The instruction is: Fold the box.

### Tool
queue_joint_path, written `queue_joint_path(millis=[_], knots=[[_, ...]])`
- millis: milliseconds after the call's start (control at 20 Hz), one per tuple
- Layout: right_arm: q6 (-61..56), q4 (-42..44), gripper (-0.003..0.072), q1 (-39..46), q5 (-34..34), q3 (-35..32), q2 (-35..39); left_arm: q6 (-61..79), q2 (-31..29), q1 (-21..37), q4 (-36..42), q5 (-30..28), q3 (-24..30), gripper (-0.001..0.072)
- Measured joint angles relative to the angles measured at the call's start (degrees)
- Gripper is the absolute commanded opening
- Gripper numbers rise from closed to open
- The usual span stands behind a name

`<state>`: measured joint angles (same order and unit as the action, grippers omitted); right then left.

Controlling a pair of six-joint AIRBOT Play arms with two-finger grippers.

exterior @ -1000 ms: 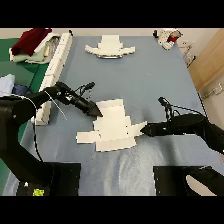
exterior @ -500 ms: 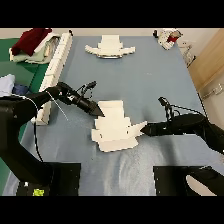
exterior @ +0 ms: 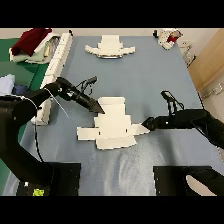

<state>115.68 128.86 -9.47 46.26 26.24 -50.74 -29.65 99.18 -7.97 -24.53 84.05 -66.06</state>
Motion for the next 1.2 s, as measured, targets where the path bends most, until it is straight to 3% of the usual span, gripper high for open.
queue_joint_path(millis=[250,400,800,950,1200], knots=[[-17.9,-18.0,0.0411,0.3,-1.7,4.5,0.0,9.1,-6.7,-3.0,-1.9,-3.6,-1.4,0.0008],[-26.4,-23.1,0.0411,0.3,-3.0,5.6,0.0,14.8,-12.2,-5.2,-2.6,-8.3,0.5,0.0008],[-35.1,-26.5,0.0411,0.3,-5.2,6.2,0.0,32.8,-25.7,-11.6,3.1,-26.1,15.5,0.0014],[-35.8,-26.9,0.0411,0.3,-5.3,6.3,0.0,36.6,-27.6,-13.1,4.2,-31.6,19.8,0.0015],[-36.2,-27.1,0.0411,0.3,-5.5,6.3,0.0,38.9,-27.5,-14.0,4.6,-35.1,22.1,0.0016]])
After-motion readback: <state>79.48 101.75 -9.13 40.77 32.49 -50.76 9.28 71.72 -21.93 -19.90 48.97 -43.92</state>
